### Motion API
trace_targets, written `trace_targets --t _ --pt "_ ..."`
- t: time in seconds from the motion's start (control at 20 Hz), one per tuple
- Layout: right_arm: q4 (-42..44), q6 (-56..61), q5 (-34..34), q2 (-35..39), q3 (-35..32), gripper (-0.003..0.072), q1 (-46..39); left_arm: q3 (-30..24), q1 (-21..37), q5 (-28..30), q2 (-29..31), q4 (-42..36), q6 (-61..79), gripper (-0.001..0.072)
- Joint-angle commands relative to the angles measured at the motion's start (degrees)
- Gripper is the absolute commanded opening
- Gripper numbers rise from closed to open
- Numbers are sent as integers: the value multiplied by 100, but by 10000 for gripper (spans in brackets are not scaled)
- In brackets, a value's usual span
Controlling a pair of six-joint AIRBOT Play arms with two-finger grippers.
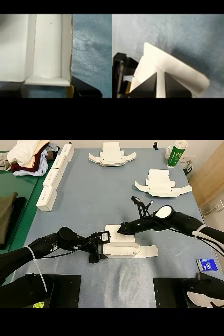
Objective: Fold the box.
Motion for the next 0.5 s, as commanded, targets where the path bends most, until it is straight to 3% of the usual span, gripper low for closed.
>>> trace_targets --t 0.0,0.3,0.35,0.4,0.45 --pt "-817 -24 470 817 46 138 -199 0 2 13 -2 -4 -17 413" --pt "-1537 -944 2109 2533 -706 140 219 0 2 13 -2 -7 -17 413" --pt "-1921 -944 2168 2791 -841 222 247 0 2 13 -2 -4 -15 413" --pt "-2415 -1064 2157 3016 -981 372 247 0 2 13 -2 -4 -17 413" --pt "-2747 -1427 2083 3150 -1108 467 247 0 2 13 -2 -7 -17 413"
